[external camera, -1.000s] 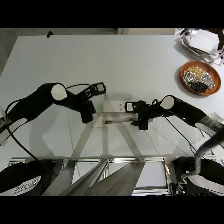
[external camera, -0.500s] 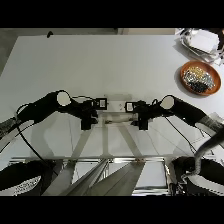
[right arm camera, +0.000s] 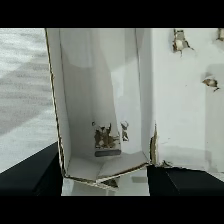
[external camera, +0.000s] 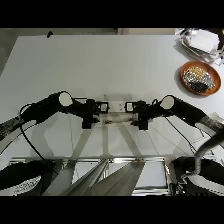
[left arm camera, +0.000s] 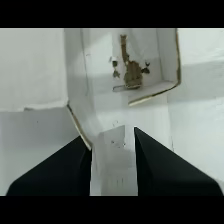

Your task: Fold the box and place the chain.

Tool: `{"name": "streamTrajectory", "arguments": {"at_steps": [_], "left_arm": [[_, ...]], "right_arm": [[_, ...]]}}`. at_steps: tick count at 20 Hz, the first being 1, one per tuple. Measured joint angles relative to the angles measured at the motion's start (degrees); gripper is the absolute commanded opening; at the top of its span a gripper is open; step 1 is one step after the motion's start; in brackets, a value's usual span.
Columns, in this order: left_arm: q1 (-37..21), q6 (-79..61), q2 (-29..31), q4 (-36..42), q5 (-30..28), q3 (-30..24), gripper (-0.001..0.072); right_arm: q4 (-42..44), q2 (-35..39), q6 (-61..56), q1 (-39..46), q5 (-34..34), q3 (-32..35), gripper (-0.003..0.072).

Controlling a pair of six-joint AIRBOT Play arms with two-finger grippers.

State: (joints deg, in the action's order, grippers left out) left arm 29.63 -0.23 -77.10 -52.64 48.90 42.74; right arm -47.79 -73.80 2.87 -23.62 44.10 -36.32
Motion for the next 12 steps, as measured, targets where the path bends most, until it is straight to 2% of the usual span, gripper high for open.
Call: {"name": "streamTrajectory", "arguments": {"at_steps": [1,4,6,11,12], "left_arm": [[0.4,-1.5,0.0,0.6,0.0,0.0,0.0126],[1.2,-5.2,-0.1,2.9,-0.3,0.0,0.0125],[1.6,-6.7,-0.3,4.4,-1.2,0.0,0.0005],[2.9,-8.1,-1.7,8.4,-3.7,0.0,0.0015],[3.3,-8.2,-2.1,9.2,-4.2,0.0,0.0067]], "right_arm": [[0.0,0.0,0.0,0.0,0.0,0.0,0.028],[0.0,0.0,0.0,0.0,0.0,0.0,0.028],[0.0,0.0,0.0,0.0,0.0,0.0,0.028],[0.0,0.0,0.0,0.0,0.0,0.0,0.028],[0.0,0.0,0.0,0.0,0.0,0.0,0.0281]]}}
